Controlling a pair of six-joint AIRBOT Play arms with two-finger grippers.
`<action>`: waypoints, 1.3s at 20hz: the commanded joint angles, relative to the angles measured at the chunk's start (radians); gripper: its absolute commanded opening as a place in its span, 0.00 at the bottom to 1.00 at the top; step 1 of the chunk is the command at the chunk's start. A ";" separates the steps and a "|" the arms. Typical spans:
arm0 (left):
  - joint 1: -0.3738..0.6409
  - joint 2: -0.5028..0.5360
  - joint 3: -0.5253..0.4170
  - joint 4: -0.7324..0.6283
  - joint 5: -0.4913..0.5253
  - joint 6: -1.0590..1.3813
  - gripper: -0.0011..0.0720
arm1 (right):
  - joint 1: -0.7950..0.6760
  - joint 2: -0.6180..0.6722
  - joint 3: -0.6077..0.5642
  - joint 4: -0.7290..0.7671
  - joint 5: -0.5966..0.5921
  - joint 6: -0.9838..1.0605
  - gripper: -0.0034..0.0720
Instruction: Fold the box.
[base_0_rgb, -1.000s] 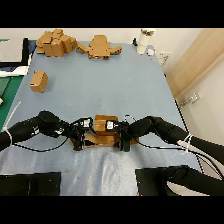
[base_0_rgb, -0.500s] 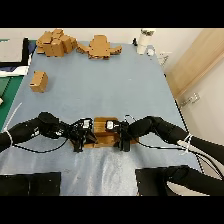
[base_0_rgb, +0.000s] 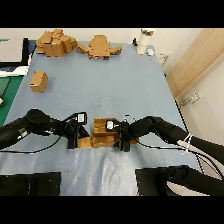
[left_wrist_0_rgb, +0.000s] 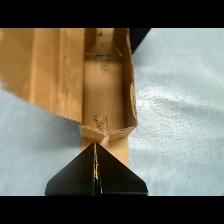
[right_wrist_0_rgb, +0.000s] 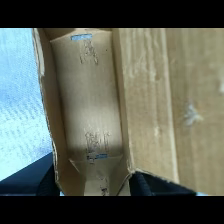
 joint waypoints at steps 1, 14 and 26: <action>0.015 0.152 0.000 0.171 0.002 -0.376 0.03 | 0.000 0.000 0.000 0.000 0.000 0.000 0.72; 0.151 0.230 -0.154 0.391 -0.028 -1.616 0.03 | 0.000 0.000 0.000 0.000 0.000 0.000 0.72; -0.132 0.103 -0.193 0.124 0.222 -1.506 0.03 | 0.000 0.000 0.000 0.000 0.000 0.000 0.72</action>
